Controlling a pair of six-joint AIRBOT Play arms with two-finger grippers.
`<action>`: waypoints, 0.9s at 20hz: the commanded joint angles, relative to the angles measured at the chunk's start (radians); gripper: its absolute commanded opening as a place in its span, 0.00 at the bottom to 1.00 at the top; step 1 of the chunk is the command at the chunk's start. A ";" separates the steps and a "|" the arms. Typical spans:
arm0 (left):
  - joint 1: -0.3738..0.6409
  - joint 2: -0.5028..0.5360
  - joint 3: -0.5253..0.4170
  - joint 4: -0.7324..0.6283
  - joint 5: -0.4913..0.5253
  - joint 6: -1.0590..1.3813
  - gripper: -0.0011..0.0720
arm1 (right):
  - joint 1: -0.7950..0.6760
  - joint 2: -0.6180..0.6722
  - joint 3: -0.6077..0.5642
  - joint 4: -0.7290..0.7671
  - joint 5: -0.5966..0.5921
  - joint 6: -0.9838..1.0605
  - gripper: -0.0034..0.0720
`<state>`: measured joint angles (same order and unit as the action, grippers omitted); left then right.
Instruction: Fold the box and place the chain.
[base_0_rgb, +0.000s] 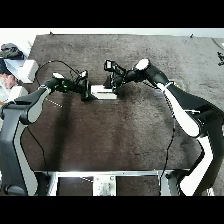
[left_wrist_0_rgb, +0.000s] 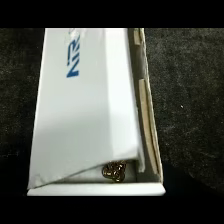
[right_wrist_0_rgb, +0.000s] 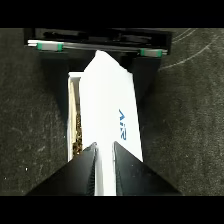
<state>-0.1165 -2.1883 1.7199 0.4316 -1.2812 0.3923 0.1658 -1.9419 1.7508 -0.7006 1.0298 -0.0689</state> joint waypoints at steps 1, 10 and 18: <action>0.000 0.000 0.000 0.001 -0.001 0.000 0.32 | -0.001 0.000 -0.001 -0.030 0.024 -0.006 0.27; 0.000 0.000 0.000 0.001 -0.001 0.000 0.32 | 0.000 -0.031 -0.002 -0.036 0.100 0.011 0.27; 0.000 0.000 0.000 0.001 -0.001 0.000 0.32 | -0.019 -0.043 -0.002 0.000 0.167 0.047 0.27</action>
<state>-0.1169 -2.1883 1.7199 0.4355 -1.2873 0.3962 0.1581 -1.9881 1.7485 -0.7288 1.1709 -0.0307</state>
